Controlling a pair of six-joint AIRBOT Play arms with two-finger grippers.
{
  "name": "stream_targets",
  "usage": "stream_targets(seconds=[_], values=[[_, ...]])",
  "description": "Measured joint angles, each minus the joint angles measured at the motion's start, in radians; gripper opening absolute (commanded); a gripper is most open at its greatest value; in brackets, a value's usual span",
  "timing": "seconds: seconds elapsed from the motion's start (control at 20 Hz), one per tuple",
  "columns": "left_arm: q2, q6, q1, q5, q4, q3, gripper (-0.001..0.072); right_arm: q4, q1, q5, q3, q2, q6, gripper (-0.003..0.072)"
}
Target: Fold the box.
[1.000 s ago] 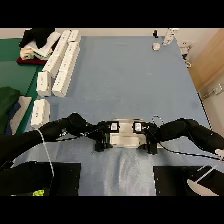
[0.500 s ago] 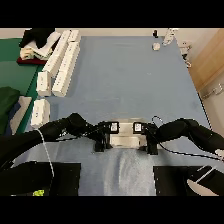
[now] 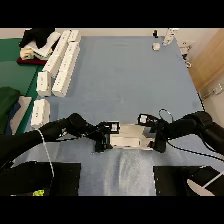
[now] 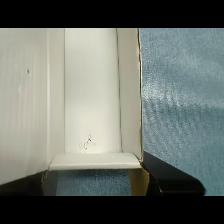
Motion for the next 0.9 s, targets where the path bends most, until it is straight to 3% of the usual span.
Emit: stream_targets(seconds=[0.05,0.15,0.2,0.35,0.5,0.7,0.9], values=[[0.0,0.0,0.0,0.0,0.0,0.0,0.0536,-0.038,0.0,-0.051,0.018,0.02,0.109,0.0626],[0.0,0.0,0.0,0.001,0.0,0.0,0.0537,-0.069,0.0,-0.134,0.051,0.052,0.327,0.0218],[0.0,0.0,0.0,0.001,0.0,0.0,0.0536,-0.05,0.0,-0.168,0.061,0.063,0.425,0.0078],[0.0,0.0,0.0,0.002,-0.001,0.0,0.0536,0.173,0.015,-0.15,0.071,0.075,0.64,0.001],[0.0,0.0,0.0,0.002,-0.001,0.0,0.0537,0.36,0.071,0.065,0.07,0.048,0.752,0.0005],[0.0,-0.001,0.0,0.002,-0.001,0.0,0.0537,0.455,0.109,0.323,0.07,-0.082,0.825,0.0006],[0.0,-0.002,0.0,0.003,-0.001,0.0,0.0536,0.481,0.12,0.438,0.07,-0.232,0.842,0.0006]])
